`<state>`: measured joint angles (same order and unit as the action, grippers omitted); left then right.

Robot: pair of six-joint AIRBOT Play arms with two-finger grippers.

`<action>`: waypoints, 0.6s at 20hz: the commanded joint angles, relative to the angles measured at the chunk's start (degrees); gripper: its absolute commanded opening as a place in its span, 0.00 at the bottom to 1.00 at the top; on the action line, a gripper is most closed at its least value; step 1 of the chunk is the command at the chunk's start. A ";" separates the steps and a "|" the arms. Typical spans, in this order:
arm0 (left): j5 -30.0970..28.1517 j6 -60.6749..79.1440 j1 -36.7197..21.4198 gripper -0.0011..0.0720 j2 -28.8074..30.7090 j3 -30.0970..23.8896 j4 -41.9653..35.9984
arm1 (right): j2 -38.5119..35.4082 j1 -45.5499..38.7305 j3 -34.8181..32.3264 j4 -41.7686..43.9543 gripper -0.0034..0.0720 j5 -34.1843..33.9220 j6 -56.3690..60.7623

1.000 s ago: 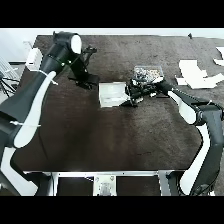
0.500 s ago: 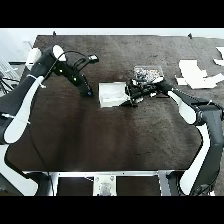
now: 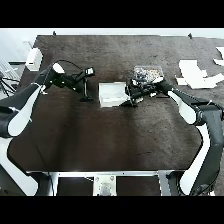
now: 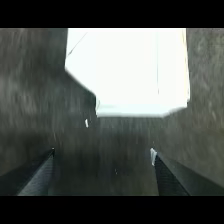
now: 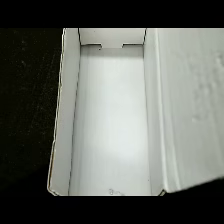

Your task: Fold the box and place the chain.

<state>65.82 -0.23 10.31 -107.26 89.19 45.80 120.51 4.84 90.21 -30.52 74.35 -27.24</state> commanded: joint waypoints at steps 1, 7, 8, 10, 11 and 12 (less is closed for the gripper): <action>-0.79 8.72 -0.35 1.00 -2.58 -0.66 -5.49 | -0.02 -0.04 0.00 0.02 0.52 0.02 0.00; 2.69 12.76 -0.24 1.00 -4.35 -0.76 -8.63 | -0.02 -0.04 0.00 0.02 0.52 0.02 0.00; 2.80 12.85 -0.24 1.00 -4.35 -0.76 -8.63 | -0.02 -0.04 0.00 0.02 0.52 0.02 0.00; 2.82 12.94 -0.07 1.00 -4.35 -0.76 -8.83 | -0.02 -0.04 0.00 0.02 0.52 0.02 0.00; 2.58 12.98 0.13 1.00 -4.35 -0.76 -8.79 | -0.02 -0.04 0.00 0.02 0.52 0.02 -0.02; 2.51 13.05 0.44 1.00 -4.39 -0.76 -8.81 | -0.02 -0.04 -0.02 0.00 0.52 0.02 0.00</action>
<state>68.29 11.99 10.28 -111.55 88.42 37.56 120.51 4.84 90.21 -30.50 74.35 -27.24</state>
